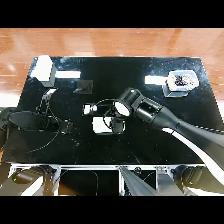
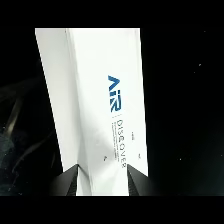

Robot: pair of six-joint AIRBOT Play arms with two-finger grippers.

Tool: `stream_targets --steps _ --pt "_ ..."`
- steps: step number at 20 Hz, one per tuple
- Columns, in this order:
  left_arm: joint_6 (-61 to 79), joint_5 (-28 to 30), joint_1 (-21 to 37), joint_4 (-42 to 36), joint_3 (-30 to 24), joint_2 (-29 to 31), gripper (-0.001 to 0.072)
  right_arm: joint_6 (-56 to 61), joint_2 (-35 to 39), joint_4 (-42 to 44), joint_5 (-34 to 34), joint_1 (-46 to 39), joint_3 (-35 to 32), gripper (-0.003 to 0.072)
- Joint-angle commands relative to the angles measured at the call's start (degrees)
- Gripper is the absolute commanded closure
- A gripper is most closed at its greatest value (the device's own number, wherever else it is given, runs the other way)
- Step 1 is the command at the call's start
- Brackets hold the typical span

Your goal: Fold the box and place the chain.

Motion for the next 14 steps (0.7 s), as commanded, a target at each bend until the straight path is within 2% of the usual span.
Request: stream_targets --steps 1,7,8,9,14 --pt "0.02 0.02 0.00 0.02 0.00 -0.02 0.0240 -0.20 -0.26 -0.15 0.20 0.00 0.04 0.0313" --pt "0.02 0.00 0.00 0.02 0.00 -0.02 0.0240 -0.13 -0.26 -1.03 0.22 0.00 0.04 0.0321" --pt "0.02 0.00 0.00 0.02 0.00 -0.02 0.0240 -0.11 -0.26 -1.31 0.22 0.00 0.04 0.0466" --pt "0.02 0.00 0.00 0.02 0.00 -0.02 0.0240 -0.11 -0.26 -1.77 0.24 0.00 0.04 0.0552" --pt "0.04 0.00 0.00 0.02 0.00 -0.02 0.0240 0.13 -0.26 -1.99 0.26 0.00 0.04 0.0534"
